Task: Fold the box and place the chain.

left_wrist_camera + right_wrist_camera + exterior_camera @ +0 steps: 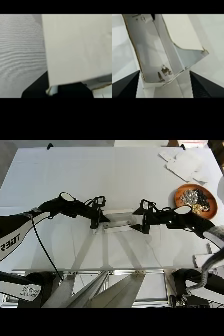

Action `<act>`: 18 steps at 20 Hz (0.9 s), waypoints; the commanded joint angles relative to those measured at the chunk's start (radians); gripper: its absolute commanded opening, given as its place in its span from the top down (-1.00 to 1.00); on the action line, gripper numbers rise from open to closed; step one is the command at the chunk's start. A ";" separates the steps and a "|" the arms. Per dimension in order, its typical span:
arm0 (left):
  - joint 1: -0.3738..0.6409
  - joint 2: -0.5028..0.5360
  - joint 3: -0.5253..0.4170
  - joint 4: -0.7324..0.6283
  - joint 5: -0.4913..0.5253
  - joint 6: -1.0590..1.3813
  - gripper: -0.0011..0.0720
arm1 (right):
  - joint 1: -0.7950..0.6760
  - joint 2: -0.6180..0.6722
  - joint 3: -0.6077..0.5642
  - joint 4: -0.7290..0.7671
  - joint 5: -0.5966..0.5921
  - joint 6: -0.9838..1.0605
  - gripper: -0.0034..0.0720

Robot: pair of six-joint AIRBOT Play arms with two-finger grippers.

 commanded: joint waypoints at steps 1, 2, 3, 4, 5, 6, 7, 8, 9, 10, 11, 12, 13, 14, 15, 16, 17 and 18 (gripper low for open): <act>-0.001 0.000 0.000 0.000 -0.003 0.000 0.94 | -0.002 -0.066 0.059 -0.006 0.050 -0.019 -0.94; -0.001 0.000 0.000 0.000 -0.003 0.000 0.94 | -0.002 -0.083 0.076 -0.027 0.075 -0.019 -0.94; -0.001 0.000 0.000 0.000 -0.003 0.000 0.94 | -0.002 -0.100 0.092 -0.054 0.104 -0.019 -0.94; -0.001 0.000 0.000 0.000 -0.003 0.000 0.94 | -0.002 -0.112 0.100 -0.075 0.125 -0.018 -0.94; -0.001 0.000 0.000 0.000 -0.003 0.000 0.94 | -0.002 -0.121 0.103 -0.086 0.137 -0.018 -0.94; -0.001 0.000 0.000 0.000 -0.003 0.000 0.94 | -0.002 -0.129 0.103 -0.101 0.148 -0.018 -0.94; -0.001 0.000 0.000 0.000 -0.003 0.000 0.94 | -0.002 -0.137 0.102 -0.121 0.158 -0.017 -0.94; -0.001 0.000 0.000 0.000 -0.003 0.000 0.94 | -0.001 -0.143 0.102 -0.129 0.160 -0.014 -0.94; -0.001 0.000 0.000 0.000 -0.003 0.000 0.94 | -0.001 -0.150 0.102 -0.124 0.159 -0.016 -0.94; -0.001 0.000 0.000 0.000 -0.003 0.000 0.94 | -0.001 -0.156 0.103 -0.116 0.159 -0.019 -0.94; -0.001 0.000 0.000 0.000 -0.003 0.000 0.94 | -0.001 -0.163 0.103 -0.107 0.158 -0.028 -0.94; -0.001 0.000 0.000 0.000 -0.003 0.000 0.94 | -0.001 -0.169 0.103 -0.097 0.159 -0.045 -0.94; -0.001 0.000 0.000 0.000 -0.003 0.000 0.94 | -0.001 -0.173 0.102 -0.091 0.158 -0.053 -0.94; -0.001 0.000 0.000 0.000 -0.003 0.000 0.94 | -0.001 -0.178 0.102 -0.090 0.158 -0.057 -0.94; -0.001 0.000 0.000 0.000 -0.003 0.000 0.94 | -0.001 -0.181 0.102 -0.090 0.158 -0.061 -0.94; -0.001 0.000 0.000 0.000 -0.003 0.000 0.94 | -0.001 -0.183 0.103 -0.090 0.158 -0.063 -0.94; -0.001 0.000 0.000 0.000 -0.003 0.000 0.94 | -0.001 -0.186 0.103 -0.090 0.158 -0.064 -0.94; 0.000 0.000 0.000 0.000 -0.003 0.000 0.94 | -0.001 -0.191 0.103 -0.077 0.158 -0.080 -0.94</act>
